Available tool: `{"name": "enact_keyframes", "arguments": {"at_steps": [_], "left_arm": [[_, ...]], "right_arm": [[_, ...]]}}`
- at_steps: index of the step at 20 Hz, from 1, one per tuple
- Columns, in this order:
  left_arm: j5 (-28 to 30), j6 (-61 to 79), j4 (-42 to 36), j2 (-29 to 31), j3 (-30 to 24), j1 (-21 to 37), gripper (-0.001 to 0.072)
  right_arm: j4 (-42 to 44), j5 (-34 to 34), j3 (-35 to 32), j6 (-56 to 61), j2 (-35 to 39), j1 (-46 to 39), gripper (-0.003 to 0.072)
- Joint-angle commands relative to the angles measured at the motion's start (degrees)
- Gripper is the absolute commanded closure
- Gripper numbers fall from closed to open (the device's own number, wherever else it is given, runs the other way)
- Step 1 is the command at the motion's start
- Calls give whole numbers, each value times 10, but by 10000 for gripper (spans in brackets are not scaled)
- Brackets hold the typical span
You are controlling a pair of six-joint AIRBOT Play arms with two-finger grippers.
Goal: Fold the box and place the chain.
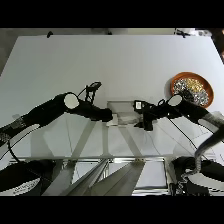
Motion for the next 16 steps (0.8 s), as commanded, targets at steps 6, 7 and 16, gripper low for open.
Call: {"name": "enact_keyframes", "arguments": {"at_steps": [6, 7, 16], "left_arm": [[-39, -135, 79, -27, 59, -19, 304], [-52, -141, 88, -35, 68, -24, 304], [-88, -243, 176, -63, 113, -53, 306]], "right_arm": [[0, 0, 0, 0, 0, 0, 118], [0, 0, 0, 0, 0, 0, 118], [0, 0, 0, 0, 0, 0, 118]]}}
